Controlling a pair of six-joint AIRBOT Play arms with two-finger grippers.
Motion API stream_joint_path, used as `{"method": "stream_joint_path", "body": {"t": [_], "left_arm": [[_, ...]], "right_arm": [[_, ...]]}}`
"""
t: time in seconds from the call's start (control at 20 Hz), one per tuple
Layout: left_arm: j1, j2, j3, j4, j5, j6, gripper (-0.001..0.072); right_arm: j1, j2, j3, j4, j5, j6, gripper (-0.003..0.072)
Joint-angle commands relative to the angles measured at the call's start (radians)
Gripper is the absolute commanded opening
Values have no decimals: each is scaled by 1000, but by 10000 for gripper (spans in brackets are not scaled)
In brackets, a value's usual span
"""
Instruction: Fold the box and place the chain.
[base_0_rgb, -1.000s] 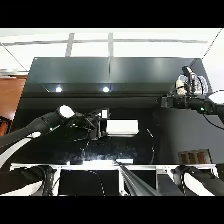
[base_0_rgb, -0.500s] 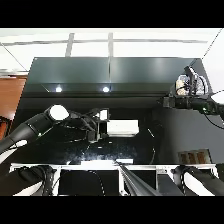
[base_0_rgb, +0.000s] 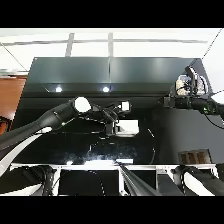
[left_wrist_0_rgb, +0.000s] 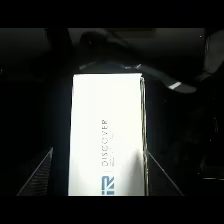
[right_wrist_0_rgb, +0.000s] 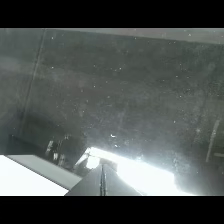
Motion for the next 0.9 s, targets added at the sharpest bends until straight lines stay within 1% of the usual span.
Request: {"method": "stream_joint_path", "body": {"t": [0.0, 0.15, 0.45, 0.85], "left_arm": [[-6, -49, 35, 11, -51, -68, 711], [-7, -55, 35, 12, -98, -79, 710], [-6, -55, 39, 18, -94, -79, 710], [-6, -55, 39, 61, -14, -79, 710]], "right_arm": [[0, 1, 1, 0, 2, 0, 15], [0, 1, 1, 0, 1, -5, 15], [0, 1, 1, 0, 1, -8, 15], [0, 1, 1, 0, 6, -8, 15]]}}
